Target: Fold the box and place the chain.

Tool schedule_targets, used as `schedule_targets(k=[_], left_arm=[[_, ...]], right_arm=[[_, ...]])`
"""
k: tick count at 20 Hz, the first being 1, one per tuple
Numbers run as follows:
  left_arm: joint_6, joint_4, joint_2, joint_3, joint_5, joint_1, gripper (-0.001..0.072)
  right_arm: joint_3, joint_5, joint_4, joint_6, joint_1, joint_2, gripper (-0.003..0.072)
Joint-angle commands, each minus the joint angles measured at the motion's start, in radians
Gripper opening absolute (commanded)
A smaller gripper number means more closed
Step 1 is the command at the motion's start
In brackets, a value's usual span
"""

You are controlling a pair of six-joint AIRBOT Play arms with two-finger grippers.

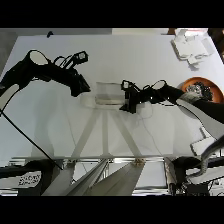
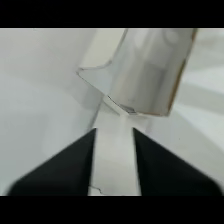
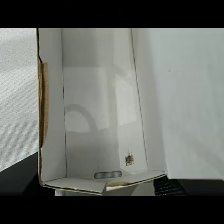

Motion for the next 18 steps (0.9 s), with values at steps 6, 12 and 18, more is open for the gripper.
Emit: schedule_targets(k=[6,12,18], left_arm=[[0.378,0.012,0.02,-0.182,0.116,-0.061,0.046],[0.499,-0.046,0.02,-0.274,0.359,-0.109,0.0454],[0.499,-0.057,0.02,-0.276,0.367,-0.109,0.0374]], right_arm=[[0.0,0.0,0.0,0.0,0.0,0.0,0.051],[0.0,0.0,0.0,0.0,0.001,0.0,0.051],[0.0,0.0,0.0,0.0,0.001,0.0,0.051]])
